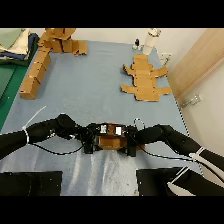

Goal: Fold the box.

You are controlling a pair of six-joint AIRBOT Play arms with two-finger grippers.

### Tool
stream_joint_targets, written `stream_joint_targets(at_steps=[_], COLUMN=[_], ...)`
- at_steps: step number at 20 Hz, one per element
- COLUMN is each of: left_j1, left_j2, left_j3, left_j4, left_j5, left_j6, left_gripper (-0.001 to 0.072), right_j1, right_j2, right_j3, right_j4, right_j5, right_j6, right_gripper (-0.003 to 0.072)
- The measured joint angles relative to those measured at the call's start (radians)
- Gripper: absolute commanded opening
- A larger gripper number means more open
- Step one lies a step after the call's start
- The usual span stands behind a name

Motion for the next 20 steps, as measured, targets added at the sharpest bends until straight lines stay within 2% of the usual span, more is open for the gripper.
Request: stream_joint_targets(at_steps=[4, 8, 12, 16, 17, 19, 20], left_j1=[0.000, 0.000, 0.000, 0.000, 0.000, 0.000, 0.000], left_j2=[0.000, 0.000, 0.000, 0.000, 0.000, 0.000, 0.000], left_j3=[0.000, 0.000, 0.000, 0.000, 0.000, 0.000, 0.000], left_j4=[0.000, 0.000, 0.000, 0.000, 0.000, 0.000, 0.000], left_j5=[0.000, 0.001, 0.001, 0.001, 0.001, 0.001, 0.001], left_j6=[0.000, 0.000, 0.000, 0.000, 0.000, 0.000, 0.000], left_gripper=[0.0606, 0.0606, 0.0606, 0.0606, 0.0606, 0.0606, 0.0606], right_j1=[-0.001, -0.001, 0.000, 0.000, 0.000, 0.000, 0.000], right_j2=[0.088, 0.236, 0.401, 0.529, 0.549, 0.572, 0.575], right_j3=[0.017, 0.034, 0.043, 0.046, 0.046, 0.046, 0.046], right_j4=[-0.079, -0.185, -0.196, -0.156, -0.143, -0.124, -0.116], right_j5=[-0.063, -0.241, -0.414, -0.460, -0.456, -0.434, -0.428], right_j6=[0.077, 0.278, 0.672, 1.137, 1.232, 1.398, 1.479], right_gripper=[0.0720, 0.0720, 0.0716, 0.0714, 0.0690, 0.0563, 0.0563])
